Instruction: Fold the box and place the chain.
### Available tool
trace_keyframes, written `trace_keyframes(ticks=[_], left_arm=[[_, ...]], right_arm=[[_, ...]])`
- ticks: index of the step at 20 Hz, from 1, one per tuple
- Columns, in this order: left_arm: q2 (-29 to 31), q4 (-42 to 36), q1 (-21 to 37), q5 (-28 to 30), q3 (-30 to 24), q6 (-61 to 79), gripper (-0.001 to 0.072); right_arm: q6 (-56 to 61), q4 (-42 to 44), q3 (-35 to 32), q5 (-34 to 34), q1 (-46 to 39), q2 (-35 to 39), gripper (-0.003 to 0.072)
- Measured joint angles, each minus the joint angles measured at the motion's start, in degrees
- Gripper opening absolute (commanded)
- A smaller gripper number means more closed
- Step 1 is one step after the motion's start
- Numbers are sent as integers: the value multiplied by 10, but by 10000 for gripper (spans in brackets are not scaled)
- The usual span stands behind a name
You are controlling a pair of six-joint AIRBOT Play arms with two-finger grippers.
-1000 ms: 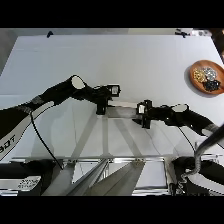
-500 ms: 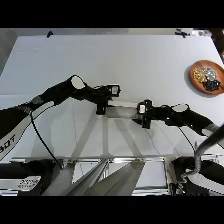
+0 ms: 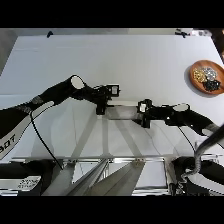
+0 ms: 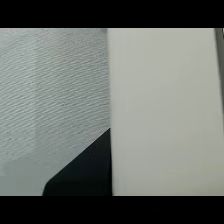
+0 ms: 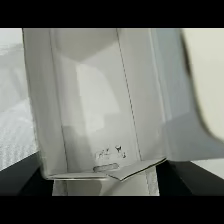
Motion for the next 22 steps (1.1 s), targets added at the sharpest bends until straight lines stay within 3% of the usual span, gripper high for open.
trace_keyframes(ticks=[1,5,9,22], left_arm=[[0,0,0,0,0,0,16],[0,0,0,0,0,0,16],[0,0,0,0,0,0,16],[0,-2,1,5,0,0,16]], right_arm=[[-3,1,0,1,0,0,534],[-12,3,0,4,0,-3,526],[-33,10,0,7,0,-13,581],[-84,68,3,27,-15,-18,580]])
